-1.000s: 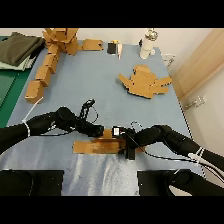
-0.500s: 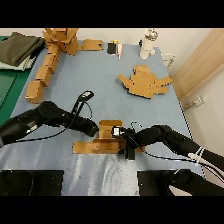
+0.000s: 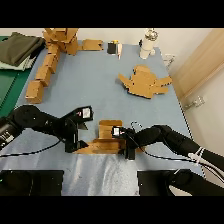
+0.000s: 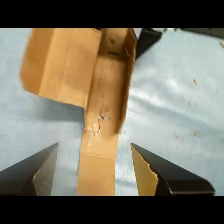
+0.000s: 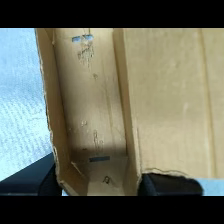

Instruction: Fold the box.

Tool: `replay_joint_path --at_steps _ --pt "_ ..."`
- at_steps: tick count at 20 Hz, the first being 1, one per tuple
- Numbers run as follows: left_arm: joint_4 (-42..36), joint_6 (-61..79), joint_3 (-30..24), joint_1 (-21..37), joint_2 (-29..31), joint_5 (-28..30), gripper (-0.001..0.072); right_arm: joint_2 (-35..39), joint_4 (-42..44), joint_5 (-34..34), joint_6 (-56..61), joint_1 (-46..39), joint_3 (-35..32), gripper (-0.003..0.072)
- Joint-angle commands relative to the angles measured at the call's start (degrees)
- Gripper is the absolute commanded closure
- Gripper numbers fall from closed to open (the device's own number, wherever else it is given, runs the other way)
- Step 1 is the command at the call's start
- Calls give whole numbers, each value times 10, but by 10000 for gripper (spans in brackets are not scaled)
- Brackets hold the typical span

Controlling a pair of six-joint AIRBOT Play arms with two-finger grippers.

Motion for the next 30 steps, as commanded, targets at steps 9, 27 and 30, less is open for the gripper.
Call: replay_joint_path --at_steps 9,27,30 --pt "0 105 -24 -62 -135 70 7 0 -6 0 0 1 0 185" --pt "-3 40 -24 -99 -174 159 136 0 -6 0 0 1 0 185" --pt "-4 40 -24 -99 -174 155 135 0 -6 0 0 1 0 185"
